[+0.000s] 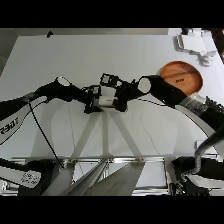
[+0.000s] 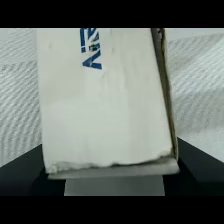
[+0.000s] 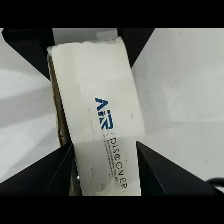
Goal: Fold the box and place the chain.
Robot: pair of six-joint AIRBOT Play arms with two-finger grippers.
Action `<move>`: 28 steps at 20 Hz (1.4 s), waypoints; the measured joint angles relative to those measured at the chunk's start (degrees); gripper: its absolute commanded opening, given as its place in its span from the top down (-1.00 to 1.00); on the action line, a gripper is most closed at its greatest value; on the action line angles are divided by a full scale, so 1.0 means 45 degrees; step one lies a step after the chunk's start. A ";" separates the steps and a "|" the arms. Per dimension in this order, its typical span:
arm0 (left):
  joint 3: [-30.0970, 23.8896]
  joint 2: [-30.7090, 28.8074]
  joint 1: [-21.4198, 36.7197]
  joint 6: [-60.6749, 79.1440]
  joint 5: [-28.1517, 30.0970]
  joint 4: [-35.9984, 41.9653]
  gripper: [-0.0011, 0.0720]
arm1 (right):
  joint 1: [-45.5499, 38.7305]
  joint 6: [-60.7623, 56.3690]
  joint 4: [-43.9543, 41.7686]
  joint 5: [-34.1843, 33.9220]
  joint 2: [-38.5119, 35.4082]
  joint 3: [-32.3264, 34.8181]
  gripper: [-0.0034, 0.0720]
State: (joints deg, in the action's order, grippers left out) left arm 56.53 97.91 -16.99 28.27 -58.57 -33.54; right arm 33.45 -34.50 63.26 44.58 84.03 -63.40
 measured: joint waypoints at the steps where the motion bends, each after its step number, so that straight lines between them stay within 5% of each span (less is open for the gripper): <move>1: 0.0000 0.0000 -0.0005 0.0005 -0.0044 -0.0019 0.66 | 0.0000 0.0000 -0.0058 0.0053 -0.0102 0.0019 -0.22; 10: -0.0010 0.0000 -0.0015 -0.0029 -0.0112 -0.0024 0.66 | -0.0005 -0.0325 -0.1719 0.0423 -0.0646 0.0063 -0.16; 19: -0.0015 0.0000 -0.0015 -0.0044 -0.0053 0.0015 0.66 | 0.0019 -0.0345 -0.1200 0.0102 -0.0631 0.0277 -0.15; 22: -0.0015 0.0000 -0.0015 -0.0087 -0.0044 0.0024 0.66 | 0.0024 -0.0335 -0.1083 0.0058 -0.0597 0.0452 0.18; 28: -0.0015 0.0000 -0.0015 -0.0102 0.0044 0.0073 0.66 | 0.0034 -0.0316 -0.0792 -0.0597 -0.0563 0.0933 0.21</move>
State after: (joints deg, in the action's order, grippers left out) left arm 56.47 97.91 -17.06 27.81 -58.37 -33.21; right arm 33.61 -35.92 59.70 41.89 81.49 -59.20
